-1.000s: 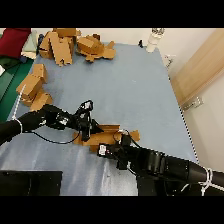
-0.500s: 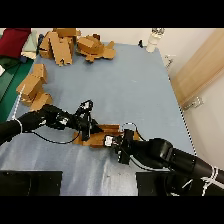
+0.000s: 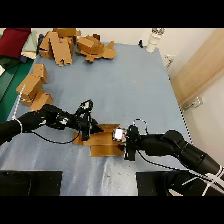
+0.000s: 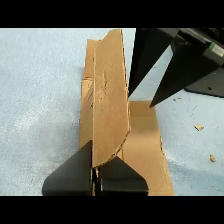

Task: Fold the box.

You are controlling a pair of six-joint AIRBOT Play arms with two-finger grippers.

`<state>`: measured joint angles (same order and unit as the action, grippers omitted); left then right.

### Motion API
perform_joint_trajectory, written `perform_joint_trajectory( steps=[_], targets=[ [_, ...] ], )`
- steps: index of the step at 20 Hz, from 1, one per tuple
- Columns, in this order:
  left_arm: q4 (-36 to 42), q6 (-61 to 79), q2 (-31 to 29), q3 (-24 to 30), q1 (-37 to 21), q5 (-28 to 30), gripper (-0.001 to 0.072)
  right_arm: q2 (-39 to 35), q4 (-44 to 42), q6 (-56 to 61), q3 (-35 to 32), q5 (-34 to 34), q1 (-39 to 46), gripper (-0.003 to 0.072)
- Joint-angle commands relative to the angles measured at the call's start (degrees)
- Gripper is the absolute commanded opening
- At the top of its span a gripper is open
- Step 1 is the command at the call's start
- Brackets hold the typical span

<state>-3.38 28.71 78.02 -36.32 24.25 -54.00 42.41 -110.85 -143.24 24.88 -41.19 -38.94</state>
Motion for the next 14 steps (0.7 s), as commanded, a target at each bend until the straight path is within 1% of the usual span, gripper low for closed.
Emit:
perform_joint_trajectory(
  steps=[1, 2, 3, 4, 6, 7, 8, 9, 11, 14],
  targets=[
    [0.0, 0.0, 0.0, 0.0, 0.0, -0.1, 0.0013, 0.7, -6.0, -6.2, 0.2, -2.2, 1.9, 0.0307],
    [0.0, 0.0, 0.0, 0.0, 0.0, -0.1, 0.0013, -0.2, -4.9, -4.7, 0.5, -3.2, 1.9, 0.0308],
    [0.0, 0.0, 0.0, 0.0, 0.0, -0.1, 0.0013, -1.6, -4.1, -4.7, 0.8, -5.0, 1.9, 0.0359],
    [0.0, 0.0, 0.0, 0.0, 0.0, 0.0, 0.0013, -3.4, -4.0, -4.8, 0.8, -7.1, 1.2, 0.0526],
    [0.0, 0.0, 0.0, 0.0, 0.0, 0.0, 0.0013, -5.6, -4.0, -4.7, 0.8, -11.7, -1.7, 0.0531],
    [0.0, 0.0, 0.0, 0.0, 0.0, 0.0, 0.0013, -6.1, -3.7, -4.7, 0.8, -13.3, -3.8, 0.0531],
    [0.0, 0.0, 0.0, 0.0, 0.0, 0.0, 0.0013, -6.1, -3.5, -4.7, 0.6, -13.3, -5.9, 0.0532],
    [0.0, 0.0, 0.0, 0.0, 0.0, 0.0, 0.0013, -5.9, -2.5, -4.6, 0.0, -12.1, -8.2, 0.0532],
    [0.0, 0.0, 0.0, 0.0, 0.0, 0.0, 0.0013, -4.5, 0.3, -4.2, -1.3, -7.5, -11.4, 0.0532],
    [0.0, 0.0, 0.0, 0.0, 0.0, 0.0, 0.0013, 0.0, 5.7, -3.2, -2.0, -0.9, -12.2, 0.0531]
  ],
)
